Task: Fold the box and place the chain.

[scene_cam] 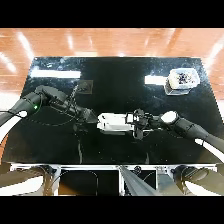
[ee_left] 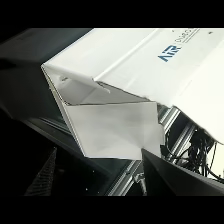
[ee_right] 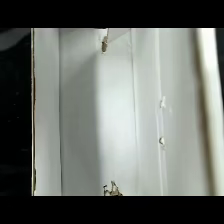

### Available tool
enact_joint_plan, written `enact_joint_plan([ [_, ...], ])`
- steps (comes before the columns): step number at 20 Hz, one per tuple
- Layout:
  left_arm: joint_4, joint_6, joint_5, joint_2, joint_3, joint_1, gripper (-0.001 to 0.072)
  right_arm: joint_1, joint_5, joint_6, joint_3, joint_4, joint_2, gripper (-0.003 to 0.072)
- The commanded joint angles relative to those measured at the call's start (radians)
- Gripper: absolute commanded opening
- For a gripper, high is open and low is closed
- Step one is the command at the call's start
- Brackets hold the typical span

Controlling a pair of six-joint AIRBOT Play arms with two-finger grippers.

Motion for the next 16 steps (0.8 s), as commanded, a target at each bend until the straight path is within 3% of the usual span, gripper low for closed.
enact_joint_plan([
  [1, 0.004, 0.000, 0.002, 0.000, 0.001, -0.010, 0.0632, 0.001, -0.011, 0.006, 0.000, 0.009, 0.000, 0.0702],
  [7, 0.029, 0.000, -0.067, 0.000, 0.001, -0.069, 0.0632, 0.002, -0.010, 0.006, 0.000, 0.006, 0.000, 0.0701],
  [8, 0.029, 0.000, -0.077, 0.000, 0.001, -0.072, 0.0632, 0.002, -0.010, 0.006, 0.000, 0.006, -0.001, 0.0689],
  [9, 0.029, 0.000, -0.083, 0.000, 0.001, -0.075, 0.0632, 0.002, -0.009, 0.006, 0.000, 0.006, -0.001, 0.0588],
  [10, 0.029, 0.000, -0.083, 0.000, 0.001, -0.075, 0.0632, 0.002, -0.009, 0.006, 0.000, 0.006, -0.001, 0.0558],
  [16, 0.029, 0.000, -0.110, 0.000, 0.001, -0.080, 0.0632, 0.002, -0.010, 0.006, 0.000, 0.006, -0.001, 0.0556],
])
